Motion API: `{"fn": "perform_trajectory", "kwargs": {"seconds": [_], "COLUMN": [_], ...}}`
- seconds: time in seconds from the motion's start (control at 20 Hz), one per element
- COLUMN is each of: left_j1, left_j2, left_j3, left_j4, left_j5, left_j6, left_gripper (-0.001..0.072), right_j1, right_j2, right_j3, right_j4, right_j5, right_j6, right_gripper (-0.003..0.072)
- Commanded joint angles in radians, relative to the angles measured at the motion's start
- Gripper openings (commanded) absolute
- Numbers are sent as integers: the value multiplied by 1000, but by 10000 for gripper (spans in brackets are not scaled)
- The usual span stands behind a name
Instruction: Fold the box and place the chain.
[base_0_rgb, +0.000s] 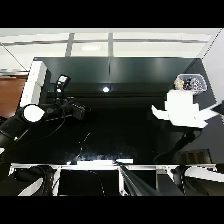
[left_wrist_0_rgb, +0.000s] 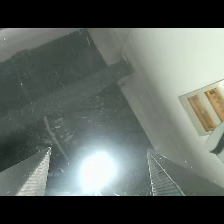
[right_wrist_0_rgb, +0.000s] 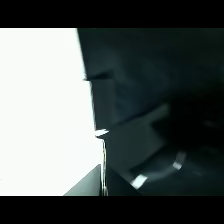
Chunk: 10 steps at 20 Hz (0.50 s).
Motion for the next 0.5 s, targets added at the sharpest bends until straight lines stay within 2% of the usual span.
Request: {"fn": "perform_trajectory", "kwargs": {"seconds": [0.0, 0.1, 0.25, 0.45], "left_j1": [0, 0, 0, 0], "left_j2": [-1, -1, -1, -1], "left_j3": [1, 1, 1, 1], "left_j4": [0, 0, 0, 0], "left_j5": [6, 6, 6, 6], "left_j6": [0, 0, 0, 0], "left_gripper": [690, 690, 690, 690], "right_j1": [136, 205, 299, 418], "right_j2": [6, 16, 74, 293], "right_j3": [-23, -74, -192, -438], "right_j4": [98, 149, 256, 393], "right_j5": [81, 86, 24, -206], "right_j6": [45, 66, 66, 23], "right_gripper": [15, 14, 14, 14]}}
